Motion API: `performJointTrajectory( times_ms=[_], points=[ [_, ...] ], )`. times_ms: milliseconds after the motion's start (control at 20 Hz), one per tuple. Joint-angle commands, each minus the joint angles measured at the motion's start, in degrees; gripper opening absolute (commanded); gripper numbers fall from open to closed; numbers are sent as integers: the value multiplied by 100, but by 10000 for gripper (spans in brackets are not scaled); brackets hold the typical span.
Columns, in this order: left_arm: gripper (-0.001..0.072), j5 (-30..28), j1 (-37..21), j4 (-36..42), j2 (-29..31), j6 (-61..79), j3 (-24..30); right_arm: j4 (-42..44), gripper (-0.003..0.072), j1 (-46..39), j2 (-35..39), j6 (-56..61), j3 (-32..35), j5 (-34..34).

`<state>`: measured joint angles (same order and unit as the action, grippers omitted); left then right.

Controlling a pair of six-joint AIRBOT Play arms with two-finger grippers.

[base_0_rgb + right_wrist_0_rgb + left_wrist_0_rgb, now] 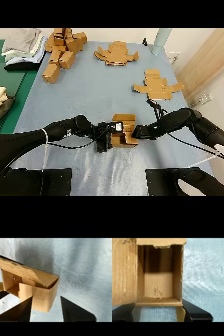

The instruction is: Fold the box.

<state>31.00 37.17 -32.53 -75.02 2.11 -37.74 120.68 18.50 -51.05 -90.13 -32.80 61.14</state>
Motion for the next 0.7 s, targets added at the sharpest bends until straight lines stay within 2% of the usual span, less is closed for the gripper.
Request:
performJointTrajectory(
  times_ms=[0, 50, 350, 650],
  points=[
    [522, 0, -7, -2, 0, 2, -4, -354, 543, 487, -9, 664, -4, -380],
    [522, 0, -7, -2, 0, 2, -4, -564, 507, 638, -9, 903, -4, -446],
    [522, 0, -7, -2, 0, 2, -4, -1720, 507, 1408, -9, 2181, -22, -476],
    [522, 0, -7, -2, 0, 2, -4, -2090, 507, 1840, -236, 2848, -103, -476]
  ],
)
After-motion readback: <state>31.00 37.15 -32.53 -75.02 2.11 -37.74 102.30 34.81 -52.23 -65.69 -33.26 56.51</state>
